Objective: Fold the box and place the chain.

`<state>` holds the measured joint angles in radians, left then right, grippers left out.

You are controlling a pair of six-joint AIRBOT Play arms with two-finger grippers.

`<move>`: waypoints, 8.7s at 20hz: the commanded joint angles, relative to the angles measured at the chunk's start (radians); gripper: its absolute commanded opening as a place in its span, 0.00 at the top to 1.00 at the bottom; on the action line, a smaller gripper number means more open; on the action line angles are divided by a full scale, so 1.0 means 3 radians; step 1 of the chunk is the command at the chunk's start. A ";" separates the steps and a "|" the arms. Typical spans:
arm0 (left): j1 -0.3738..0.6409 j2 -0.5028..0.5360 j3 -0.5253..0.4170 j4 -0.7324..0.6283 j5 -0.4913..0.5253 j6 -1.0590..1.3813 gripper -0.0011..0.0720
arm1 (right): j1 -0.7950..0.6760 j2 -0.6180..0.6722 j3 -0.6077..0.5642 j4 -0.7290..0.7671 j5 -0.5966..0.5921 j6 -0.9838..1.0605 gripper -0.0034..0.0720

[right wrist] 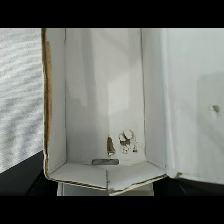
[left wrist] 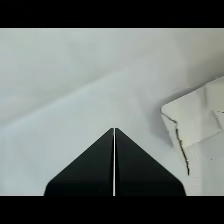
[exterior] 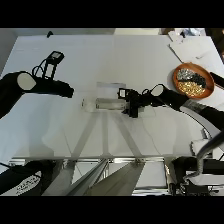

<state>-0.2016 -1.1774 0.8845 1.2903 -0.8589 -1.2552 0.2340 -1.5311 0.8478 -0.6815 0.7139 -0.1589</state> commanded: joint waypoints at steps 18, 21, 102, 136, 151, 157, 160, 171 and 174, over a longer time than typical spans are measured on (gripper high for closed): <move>-0.0303 -0.0801 -0.0067 -0.0877 -0.0075 0.0025 0.97 | 0.0003 -0.0001 -0.0001 0.0001 0.0001 0.0001 0.56; -0.0275 -0.0799 -0.0067 -0.0598 -0.0094 -0.0106 0.97 | 0.0003 -0.0001 -0.0001 0.0001 0.0001 0.0001 0.56; -0.0468 -0.0930 -0.0219 -0.2113 0.0435 0.1099 0.28 | 0.0003 -0.0001 -0.0001 0.0003 0.0001 0.0001 0.56; -0.0877 -0.1200 0.0661 -0.0778 -0.0445 -0.0891 0.61 | 0.0003 -0.0001 -0.0001 0.0004 0.0003 0.0001 0.56; -0.0954 -0.1204 0.0703 0.0015 -0.0678 -0.1445 0.70 | 0.0003 -0.0001 -0.0001 0.0003 0.0001 0.0001 0.56; -0.1109 -0.1287 0.0713 0.0024 -0.0627 -0.1803 0.70 | 0.0003 -0.0001 -0.0001 0.0003 0.0001 0.0001 0.56; -0.1230 -0.1349 0.0759 0.0099 -0.0605 -0.1925 0.70 | 0.0003 -0.0001 -0.0001 0.0003 0.0001 0.0001 0.56; -0.1390 -0.1493 0.0965 0.0258 -0.0703 -0.2188 0.97 | 0.0003 -0.0001 -0.0001 0.0003 0.0001 0.0001 0.56; -0.1378 -0.1481 0.0970 0.0237 -0.0734 -0.2187 0.73 | 0.0003 -0.0001 -0.0001 0.0003 0.0001 0.0000 0.56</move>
<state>-0.6167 -1.6257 1.1717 1.3666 -1.0546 -1.9030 0.2340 -1.5318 0.8474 -0.6853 0.7120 -0.1623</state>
